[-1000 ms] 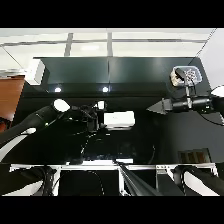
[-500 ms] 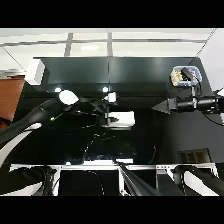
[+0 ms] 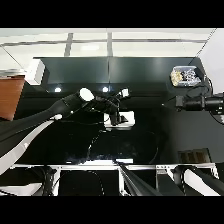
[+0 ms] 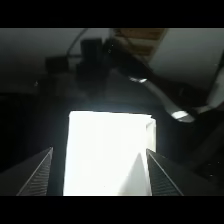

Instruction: Fold the box and place the chain.

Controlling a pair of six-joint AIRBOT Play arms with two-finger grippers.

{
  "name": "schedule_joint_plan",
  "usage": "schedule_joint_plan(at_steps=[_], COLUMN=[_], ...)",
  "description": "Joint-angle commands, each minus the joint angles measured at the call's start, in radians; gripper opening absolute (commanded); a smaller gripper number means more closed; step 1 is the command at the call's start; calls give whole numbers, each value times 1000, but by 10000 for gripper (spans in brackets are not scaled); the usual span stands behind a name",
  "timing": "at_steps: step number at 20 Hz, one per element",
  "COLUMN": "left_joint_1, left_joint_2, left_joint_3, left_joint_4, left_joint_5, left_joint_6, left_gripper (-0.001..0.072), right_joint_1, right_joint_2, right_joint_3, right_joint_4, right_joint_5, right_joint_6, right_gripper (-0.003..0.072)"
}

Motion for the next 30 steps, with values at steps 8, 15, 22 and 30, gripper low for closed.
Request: schedule_joint_plan(at_steps=[8,15,22,30], left_joint_1=[-1,-1,-2,-2], left_joint_2=[-9,-9,-9,-9], left_joint_3=[6,6,6,6], left_joint_4=[47,51,80,107], left_joint_5=[-58,-62,-88,-106], left_joint_6=[-88,-74,-3,-3], left_gripper=[712,712,712,711], right_joint_1=[-30,-30,-30,-30], right_joint_2=[1,1,1,1], right_joint_3=[0,0,0,0], right_joint_4=[-4,-4,-4,-4], right_joint_5=[-5,-3,-3,-3], right_joint_6=[-1,-1,-1,-1], right_gripper=[10,10,10,10])
